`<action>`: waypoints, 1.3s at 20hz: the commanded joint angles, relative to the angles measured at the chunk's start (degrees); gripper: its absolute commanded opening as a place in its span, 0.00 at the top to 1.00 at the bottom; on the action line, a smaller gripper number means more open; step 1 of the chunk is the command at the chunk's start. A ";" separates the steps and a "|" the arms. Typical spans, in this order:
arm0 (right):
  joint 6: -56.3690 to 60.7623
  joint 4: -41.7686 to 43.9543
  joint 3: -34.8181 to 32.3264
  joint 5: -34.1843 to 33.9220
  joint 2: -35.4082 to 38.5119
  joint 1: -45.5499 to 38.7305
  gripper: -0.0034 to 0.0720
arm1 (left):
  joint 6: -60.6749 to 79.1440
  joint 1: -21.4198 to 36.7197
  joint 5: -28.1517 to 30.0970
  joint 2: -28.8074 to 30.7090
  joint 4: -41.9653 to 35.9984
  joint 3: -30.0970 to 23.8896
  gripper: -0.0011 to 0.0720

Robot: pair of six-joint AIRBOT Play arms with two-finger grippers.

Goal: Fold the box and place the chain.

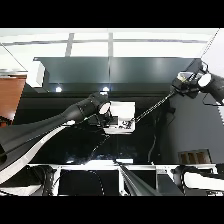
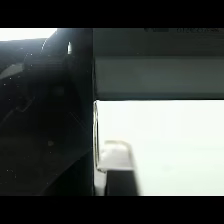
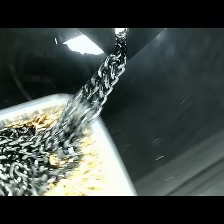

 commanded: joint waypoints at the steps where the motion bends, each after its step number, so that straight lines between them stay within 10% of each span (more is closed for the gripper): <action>1: -10.60 0.96 0.20 10.05 9.79 0.28 0.93 | 0.02 0.02 0.02 0.00 0.02 -0.02 0.94; 13: -19.26 19.65 0.35 18.34 42.97 0.70 0.93 | 0.02 0.02 0.02 0.00 0.02 -0.02 0.94; 26: -27.56 51.19 3.54 31.32 45.00 0.70 0.93 | 0.02 0.02 0.02 0.00 0.02 -0.02 0.94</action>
